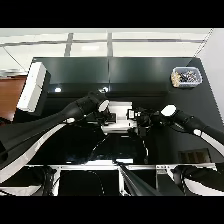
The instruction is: Fold the box and place the chain.
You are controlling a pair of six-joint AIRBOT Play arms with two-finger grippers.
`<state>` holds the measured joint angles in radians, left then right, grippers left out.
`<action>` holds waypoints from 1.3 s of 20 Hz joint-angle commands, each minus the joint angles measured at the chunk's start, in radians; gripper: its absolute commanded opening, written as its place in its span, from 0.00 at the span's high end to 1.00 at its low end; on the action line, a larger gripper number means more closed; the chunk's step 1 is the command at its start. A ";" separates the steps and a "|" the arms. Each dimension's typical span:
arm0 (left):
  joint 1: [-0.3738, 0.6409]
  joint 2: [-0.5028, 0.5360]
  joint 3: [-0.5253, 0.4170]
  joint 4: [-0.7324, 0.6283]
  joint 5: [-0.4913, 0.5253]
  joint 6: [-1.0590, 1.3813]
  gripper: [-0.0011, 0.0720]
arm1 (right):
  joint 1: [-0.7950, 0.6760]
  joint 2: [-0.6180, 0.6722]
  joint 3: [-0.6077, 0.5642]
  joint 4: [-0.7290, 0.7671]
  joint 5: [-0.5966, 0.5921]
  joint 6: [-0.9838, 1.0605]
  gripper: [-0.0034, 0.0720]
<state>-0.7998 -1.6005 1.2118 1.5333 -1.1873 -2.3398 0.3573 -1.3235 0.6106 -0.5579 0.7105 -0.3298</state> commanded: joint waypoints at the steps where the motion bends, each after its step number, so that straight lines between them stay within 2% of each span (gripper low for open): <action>1: -0.004 0.000 -0.002 -0.001 0.017 -0.006 0.89 | 0.001 0.000 0.000 0.000 0.000 0.000 0.77; 2: -0.004 0.000 -0.002 -0.001 0.020 -0.005 0.95 | 0.001 0.000 0.000 0.000 0.000 0.000 0.77; 8: -0.004 0.000 -0.002 -0.008 0.027 -0.002 0.95 | 0.001 0.000 0.000 0.000 0.000 0.000 0.77; 9: -0.004 0.000 -0.002 -0.008 0.027 -0.002 0.95 | 0.001 0.000 0.000 0.001 -0.003 0.006 0.53; 10: -0.003 0.000 -0.002 -0.008 0.026 0.000 0.95 | 0.001 0.000 0.000 0.000 -0.017 0.027 0.16; 11: -0.003 0.000 -0.002 -0.007 0.023 0.002 0.95 | -0.003 0.000 0.000 -0.004 -0.024 0.032 0.11; 14: 0.000 0.000 0.001 -0.002 0.004 0.006 0.95 | -0.007 0.045 0.001 -0.052 -0.008 0.053 0.11; 19: 0.000 0.000 0.001 0.003 0.008 0.033 0.95 | -0.006 0.111 0.001 -0.225 0.048 0.069 0.12; 26: -0.001 0.000 0.001 0.003 0.009 0.052 0.95 | -0.006 0.110 0.001 -0.209 0.023 0.039 0.13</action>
<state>-0.8009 -1.6005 1.2114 1.5356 -1.1786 -2.2993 0.3511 -1.2163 0.6106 -0.7635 0.7322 -0.2718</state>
